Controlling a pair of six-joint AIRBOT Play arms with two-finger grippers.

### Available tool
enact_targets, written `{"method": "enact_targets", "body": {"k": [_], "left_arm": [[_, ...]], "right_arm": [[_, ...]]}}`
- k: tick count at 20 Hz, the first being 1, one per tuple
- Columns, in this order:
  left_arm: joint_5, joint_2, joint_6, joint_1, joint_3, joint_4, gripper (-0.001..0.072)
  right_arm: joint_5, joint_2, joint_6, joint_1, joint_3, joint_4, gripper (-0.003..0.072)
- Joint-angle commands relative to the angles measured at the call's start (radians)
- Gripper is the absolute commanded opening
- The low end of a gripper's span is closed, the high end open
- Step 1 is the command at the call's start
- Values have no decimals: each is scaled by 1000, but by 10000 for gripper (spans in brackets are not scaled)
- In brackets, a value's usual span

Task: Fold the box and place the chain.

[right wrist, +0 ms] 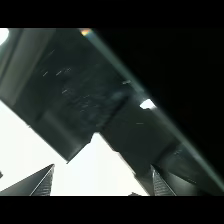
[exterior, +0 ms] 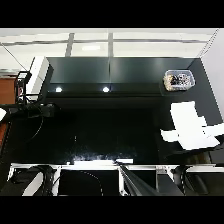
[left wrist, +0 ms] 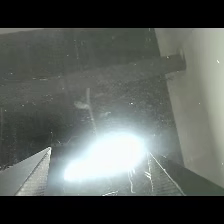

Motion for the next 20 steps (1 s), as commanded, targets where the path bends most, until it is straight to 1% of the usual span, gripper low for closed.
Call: {"method": "enact_targets", "body": {"k": [1,3,4,5,6,7,8,9,10,13,15,17,18,20], "left_arm": [[5,-1,-40,-1,1,0,709],[6,-1,-41,-1,1,0,708],[5,-1,-41,-1,1,0,708],[0,-1,-41,-1,1,-3,708],[-4,-1,-41,-1,1,-6,708],[-9,-1,-41,-1,1,-7,708],[-17,-1,-41,-1,1,-7,708],[-25,-1,-41,-1,1,-7,708],[-31,-1,-41,-1,1,-7,708],[-42,-1,-40,-1,1,-3,708],[-47,-1,-40,-1,1,-3,708],[-47,-1,-33,-1,1,-3,707],[-47,-1,-21,-1,1,-3,705],[-49,-1,-10,-1,1,-3,705]], "right_arm": [[136,-99,-74,1,6,72,717],[174,-126,-80,36,6,46,608],[174,-126,-95,55,6,29,607],[175,-125,-101,68,8,23,504],[176,-125,-101,79,8,13,442],[177,-124,-112,90,8,-6,273],[188,-121,-129,98,8,-28,161],[198,-113,-138,106,8,-47,74],[203,-102,-149,111,7,-44,18],[201,-40,-177,128,-28,22,17],[182,16,-179,148,-94,95,16],[140,80,-170,185,-172,158,16],[115,117,-171,207,-211,213,17],[66,184,-161,254,-283,368,16]]}}
